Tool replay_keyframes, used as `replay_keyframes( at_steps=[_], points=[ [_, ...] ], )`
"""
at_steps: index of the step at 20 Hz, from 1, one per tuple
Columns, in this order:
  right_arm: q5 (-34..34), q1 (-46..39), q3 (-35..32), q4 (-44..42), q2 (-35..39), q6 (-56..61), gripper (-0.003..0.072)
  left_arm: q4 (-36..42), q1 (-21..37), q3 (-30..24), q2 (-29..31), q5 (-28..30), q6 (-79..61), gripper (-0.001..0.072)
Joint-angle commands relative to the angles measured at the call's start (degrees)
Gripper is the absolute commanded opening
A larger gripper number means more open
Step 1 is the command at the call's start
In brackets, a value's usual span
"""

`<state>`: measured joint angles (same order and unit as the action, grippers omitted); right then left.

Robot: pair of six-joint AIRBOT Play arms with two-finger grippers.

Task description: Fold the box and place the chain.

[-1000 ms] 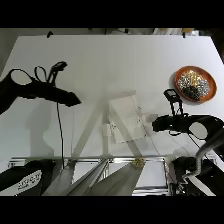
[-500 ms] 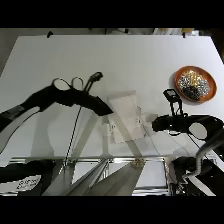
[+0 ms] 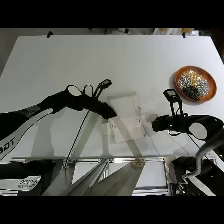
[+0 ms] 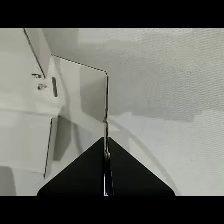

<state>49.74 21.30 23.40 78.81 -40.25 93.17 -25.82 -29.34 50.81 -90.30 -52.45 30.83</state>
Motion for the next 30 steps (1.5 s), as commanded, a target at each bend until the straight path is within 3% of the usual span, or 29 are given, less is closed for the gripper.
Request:
replay_keyframes(
  at_steps=[1, 2, 7, 10, 17, 30],
  points=[
    [0.5, 0.1, 0.0, 0.0, 0.0, 0.0, 0.0017, 0.0, -0.5, 0.0, -0.2, -1.4, -6.6, 0.0072],
    [0.5, 0.1, 0.0, 0.0, 0.1, 0.0, 0.0018, 0.0, -0.5, 0.0, 0.3, -1.4, -9.5, 0.0003],
    [0.4, 0.1, 1.5, 0.1, 0.6, -0.4, 0.0033, 0.1, -0.8, 0.0, 2.3, -1.4, -22.5, 0.0002],
    [0.7, 0.1, 3.9, 1.5, 2.0, -0.7, 0.0189, -1.3, -1.3, 0.0, 2.3, -1.4, -31.0, 0.0002],
    [2.1, 0.1, 5.2, 3.5, 3.7, -0.7, 0.0195, -1.9, -2.9, 0.0, 1.9, 1.7, -40.8, 0.0003],
    [2.7, 0.1, 5.2, 5.0, 3.7, -0.7, 0.0194, -1.7, -2.9, 0.0, -1.7, 1.7, -41.0, 0.0002]
  ],
)
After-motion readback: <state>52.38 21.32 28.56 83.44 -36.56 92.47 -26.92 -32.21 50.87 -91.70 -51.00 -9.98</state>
